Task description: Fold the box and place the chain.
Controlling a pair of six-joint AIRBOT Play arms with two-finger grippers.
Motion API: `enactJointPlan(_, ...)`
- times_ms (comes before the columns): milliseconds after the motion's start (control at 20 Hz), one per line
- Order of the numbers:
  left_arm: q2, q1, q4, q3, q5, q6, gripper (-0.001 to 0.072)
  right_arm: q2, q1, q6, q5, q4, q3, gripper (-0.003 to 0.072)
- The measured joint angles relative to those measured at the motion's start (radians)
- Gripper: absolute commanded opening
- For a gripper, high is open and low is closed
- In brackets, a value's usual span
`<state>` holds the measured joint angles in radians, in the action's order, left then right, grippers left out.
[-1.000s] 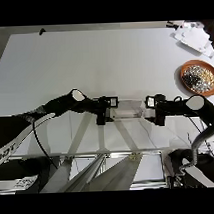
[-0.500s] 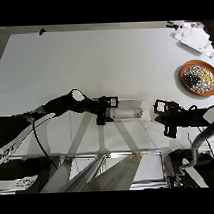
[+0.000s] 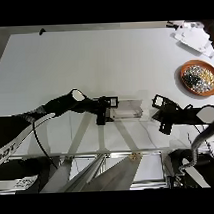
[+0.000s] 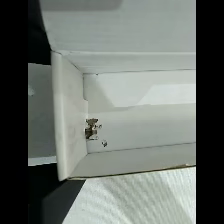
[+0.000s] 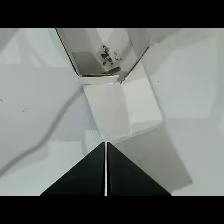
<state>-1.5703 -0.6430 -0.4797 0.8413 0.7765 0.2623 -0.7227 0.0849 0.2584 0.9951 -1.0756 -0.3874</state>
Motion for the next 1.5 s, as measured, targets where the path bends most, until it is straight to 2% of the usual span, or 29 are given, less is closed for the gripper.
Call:
enactJointPlan(100,0.000,0.000,0.000,0.000,0.002,0.000,0.0254,-0.070,0.000,-0.103,-0.064,0.029,0.003,0.0140)
enactJointPlan(150,0.000,0.000,0.000,0.000,0.002,0.000,0.0254,-0.104,0.000,-0.144,-0.096,0.048,0.003,0.0157)
enactJointPlan(400,0.000,0.000,0.000,0.000,0.002,0.000,0.0254,-0.201,0.000,-0.356,-0.182,0.209,0.005,0.0145)
enactJointPlan(500,0.000,0.000,0.000,0.000,0.002,0.000,0.0254,-0.219,0.000,-0.396,-0.194,0.246,0.005,0.0048)
enactJointPlan(1150,0.000,0.000,0.000,0.000,0.003,0.000,0.0254,-0.289,0.084,-0.454,-0.190,0.306,0.005,0.0054)
enactJointPlan(1500,0.000,0.000,-0.003,0.000,0.002,0.000,0.0254,-0.334,0.089,-0.515,-0.207,0.419,0.005,0.0055)
